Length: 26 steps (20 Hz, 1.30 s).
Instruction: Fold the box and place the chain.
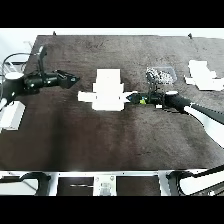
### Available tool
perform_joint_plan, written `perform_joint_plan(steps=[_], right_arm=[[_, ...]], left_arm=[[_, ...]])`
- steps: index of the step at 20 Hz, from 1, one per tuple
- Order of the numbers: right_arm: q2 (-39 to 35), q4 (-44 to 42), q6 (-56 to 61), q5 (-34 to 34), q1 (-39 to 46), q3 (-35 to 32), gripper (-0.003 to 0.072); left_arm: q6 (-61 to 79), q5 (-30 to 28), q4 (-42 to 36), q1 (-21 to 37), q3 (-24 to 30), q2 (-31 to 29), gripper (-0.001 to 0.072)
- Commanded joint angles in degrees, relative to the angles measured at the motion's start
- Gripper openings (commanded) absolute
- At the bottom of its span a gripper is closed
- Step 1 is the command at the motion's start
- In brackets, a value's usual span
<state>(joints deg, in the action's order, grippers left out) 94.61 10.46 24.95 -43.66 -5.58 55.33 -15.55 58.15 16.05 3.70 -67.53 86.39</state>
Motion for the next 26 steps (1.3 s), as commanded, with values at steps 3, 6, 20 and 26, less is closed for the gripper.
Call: perform_joint_plan(steps=[3, 6, 20, 26], right_arm=[[0.04, 0.07, -1.7, 0.2, -0.02, -0.02, 0.0013], [0.04, 0.04, -1.66, 0.2, -0.04, -0.02, 0.0013], [0.09, 0.63, -2.1, 0.13, -0.04, -0.02, 0.0014], [0.09, 0.63, -2.56, 0.15, -0.04, -0.02, 0.0014]], left_arm=[[-17.35, 9.9, 19.45, -5.03, -21.2, 15.39, 0.0597], [-20.7, 11.21, 20.41, -6.93, -29.79, 21.84, 0.0597], [-23.43, 8.96, 20.94, -10.34, -40.92, 32.85, 0.0596], [-22.99, 7.02, 21.2, -11.28, -40.98, 33.16, 0.0585]])
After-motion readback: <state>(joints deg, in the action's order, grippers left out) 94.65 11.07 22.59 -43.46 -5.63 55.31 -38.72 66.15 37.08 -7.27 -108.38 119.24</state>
